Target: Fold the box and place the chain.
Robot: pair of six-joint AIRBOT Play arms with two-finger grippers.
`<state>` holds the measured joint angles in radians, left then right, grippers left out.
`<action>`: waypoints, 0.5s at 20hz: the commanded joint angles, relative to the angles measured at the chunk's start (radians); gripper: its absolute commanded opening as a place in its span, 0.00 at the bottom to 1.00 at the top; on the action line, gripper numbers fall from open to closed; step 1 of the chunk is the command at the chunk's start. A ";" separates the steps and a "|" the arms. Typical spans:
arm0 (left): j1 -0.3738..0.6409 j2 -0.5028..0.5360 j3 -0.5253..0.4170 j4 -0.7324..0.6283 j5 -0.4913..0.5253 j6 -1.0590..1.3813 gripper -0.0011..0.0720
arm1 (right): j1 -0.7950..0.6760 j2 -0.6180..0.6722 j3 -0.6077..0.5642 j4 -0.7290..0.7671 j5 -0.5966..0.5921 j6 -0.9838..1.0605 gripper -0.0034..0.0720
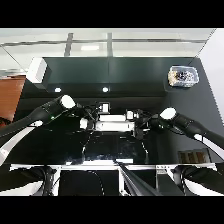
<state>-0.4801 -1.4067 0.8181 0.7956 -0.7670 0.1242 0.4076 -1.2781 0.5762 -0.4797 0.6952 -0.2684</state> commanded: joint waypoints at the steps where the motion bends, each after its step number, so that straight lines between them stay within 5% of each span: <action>1: 0.000 0.000 0.000 0.000 0.000 -0.001 0.05 | -0.019 -0.010 0.001 -0.001 0.001 0.051 0.97; 10: 0.000 0.000 0.000 0.000 0.000 -0.001 0.05 | -0.025 -0.011 0.001 -0.023 0.018 0.051 0.97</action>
<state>-0.4801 -1.4067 0.8181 0.7956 -0.7670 0.1234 0.3824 -1.2881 0.5762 -0.4969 0.7116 -0.2199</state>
